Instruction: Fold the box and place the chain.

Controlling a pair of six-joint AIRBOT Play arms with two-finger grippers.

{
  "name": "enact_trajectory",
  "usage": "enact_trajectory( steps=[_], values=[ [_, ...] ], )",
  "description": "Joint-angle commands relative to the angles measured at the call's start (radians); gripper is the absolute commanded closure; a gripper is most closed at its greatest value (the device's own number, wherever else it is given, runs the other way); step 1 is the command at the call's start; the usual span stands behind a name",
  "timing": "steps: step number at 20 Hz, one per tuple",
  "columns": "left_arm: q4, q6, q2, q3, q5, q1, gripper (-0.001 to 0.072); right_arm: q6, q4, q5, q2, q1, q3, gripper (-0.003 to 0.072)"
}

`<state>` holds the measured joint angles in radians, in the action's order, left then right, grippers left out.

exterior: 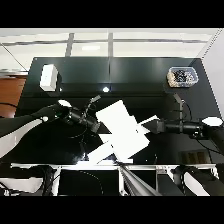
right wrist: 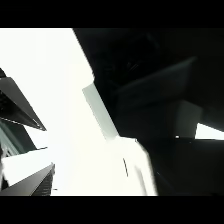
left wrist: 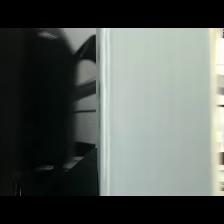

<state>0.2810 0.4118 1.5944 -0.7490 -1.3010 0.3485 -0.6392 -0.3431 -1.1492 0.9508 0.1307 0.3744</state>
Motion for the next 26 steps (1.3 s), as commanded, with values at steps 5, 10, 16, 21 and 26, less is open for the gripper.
enact_trajectory(
  steps=[5, 10, 16, 21, 26],
  values=[
    [0.279, -0.048, -0.099, -0.175, 0.102, 0.034, 0.0682, -0.041, -0.359, -0.086, -0.001, 0.199, 0.212, -0.0021],
    [0.417, -0.209, -0.233, -0.171, 0.304, 0.092, 0.0677, -0.041, -0.425, 0.102, -0.001, 0.258, 0.273, -0.0021],
    [0.486, -0.248, -0.208, -0.171, 0.281, 0.108, 0.0678, 0.06, -0.372, 0.19, 0.0, 0.241, 0.272, -0.0022],
    [0.582, -0.304, -0.208, -0.171, 0.372, 0.153, 0.0679, 0.137, -0.372, 0.19, 0.0, 0.209, 0.272, -0.0022],
    [0.574, -0.3, -0.208, -0.169, 0.406, 0.158, 0.0679, 0.195, -0.401, 0.183, 0.001, 0.181, 0.272, -0.0023]
  ],
)
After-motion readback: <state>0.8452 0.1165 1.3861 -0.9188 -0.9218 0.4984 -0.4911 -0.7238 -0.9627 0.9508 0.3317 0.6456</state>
